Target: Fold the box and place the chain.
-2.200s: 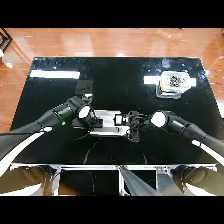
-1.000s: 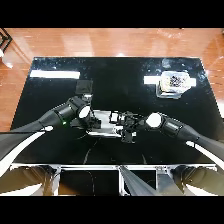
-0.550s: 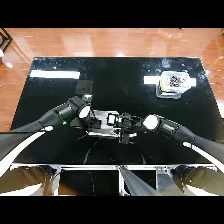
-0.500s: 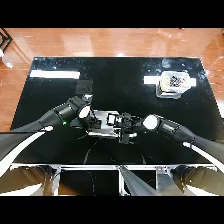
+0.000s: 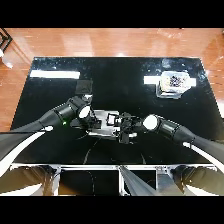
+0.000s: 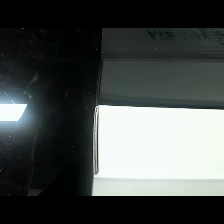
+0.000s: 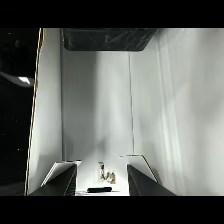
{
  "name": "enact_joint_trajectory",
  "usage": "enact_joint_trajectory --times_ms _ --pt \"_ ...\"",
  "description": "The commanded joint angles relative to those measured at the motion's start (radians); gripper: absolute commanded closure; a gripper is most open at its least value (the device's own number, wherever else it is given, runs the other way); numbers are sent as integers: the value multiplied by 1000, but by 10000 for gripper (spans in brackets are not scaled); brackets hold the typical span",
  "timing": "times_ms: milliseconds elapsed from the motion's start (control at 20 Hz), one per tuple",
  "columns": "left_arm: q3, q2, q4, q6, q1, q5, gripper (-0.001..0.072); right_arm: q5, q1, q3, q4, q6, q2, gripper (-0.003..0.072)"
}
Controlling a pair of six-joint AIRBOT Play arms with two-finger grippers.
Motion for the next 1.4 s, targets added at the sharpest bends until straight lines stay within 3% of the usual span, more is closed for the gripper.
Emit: enact_joint_trajectory --times_ms 0,50,100,250,400,500,600,700,850,1100,1350 --pt "0 -1 2 0 0 -1 691 -1 0 0 -1 0 -1 477" --pt "0 -1 2 0 0 -1 691 0 0 0 -9 0 1 619" --pt "0 -1 2 0 0 -1 691 10 -3 0 -41 13 12 665" --pt "0 -1 3 0 1 -1 691 73 -52 0 -261 369 104 665" --pt "1 -1 7 0 0 0 691 341 -191 0 -466 753 208 664" --pt "0 -1 7 0 0 -1 691 526 -343 0 -487 970 257 665" --pt "0 -1 6 0 0 -1 690 631 -495 -5 -441 1130 269 665" --pt "0 -1 6 0 0 -1 691 614 -611 -57 -321 1210 269 665" --pt "0 -1 6 0 0 0 691 503 -629 -154 -184 1251 225 665" --pt "1 -1 6 0 0 -1 691 349 -474 -166 100 1230 22 665" --pt "1 -1 5 0 0 -1 691 315 -336 -120 165 1181 -39 664"
